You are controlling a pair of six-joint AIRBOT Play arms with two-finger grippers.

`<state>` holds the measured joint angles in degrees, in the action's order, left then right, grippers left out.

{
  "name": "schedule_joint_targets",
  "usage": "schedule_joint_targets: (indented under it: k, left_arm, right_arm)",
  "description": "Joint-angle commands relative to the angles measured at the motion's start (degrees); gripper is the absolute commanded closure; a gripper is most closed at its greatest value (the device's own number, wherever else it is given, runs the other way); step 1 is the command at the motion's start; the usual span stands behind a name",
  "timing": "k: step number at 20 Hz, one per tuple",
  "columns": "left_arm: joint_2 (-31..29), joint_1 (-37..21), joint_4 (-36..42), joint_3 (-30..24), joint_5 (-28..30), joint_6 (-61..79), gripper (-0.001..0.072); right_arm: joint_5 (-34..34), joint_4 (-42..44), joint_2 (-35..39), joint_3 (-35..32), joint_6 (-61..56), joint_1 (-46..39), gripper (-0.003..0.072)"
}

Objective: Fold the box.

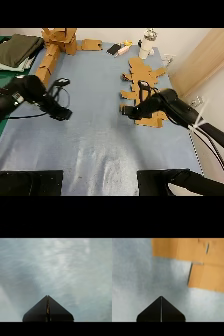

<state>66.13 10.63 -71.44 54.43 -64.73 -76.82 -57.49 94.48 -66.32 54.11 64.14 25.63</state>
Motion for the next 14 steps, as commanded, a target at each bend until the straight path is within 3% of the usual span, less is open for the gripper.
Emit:
schedule_joint_targets:
  k: [1, 5, 14]
  left_arm:
    - [2.27, 11.89, 1.25, 1.55, 5.75, -10.36, 0.0701]
    - [3.39, 12.13, 1.57, 3.37, 6.69, -11.41, 0.0697]
    - [3.41, 12.17, 1.84, 3.34, 6.16, -11.45, 0.0698]
  right_arm:
    - [-4.28, 2.51, -9.68, 11.15, 6.82, -1.46, 0.0681]
    - [-4.5, 3.54, -15.76, 16.72, 7.91, -1.46, 0.068]
    - [-4.55, 3.32, -15.74, 16.76, 7.91, -1.46, 0.068]
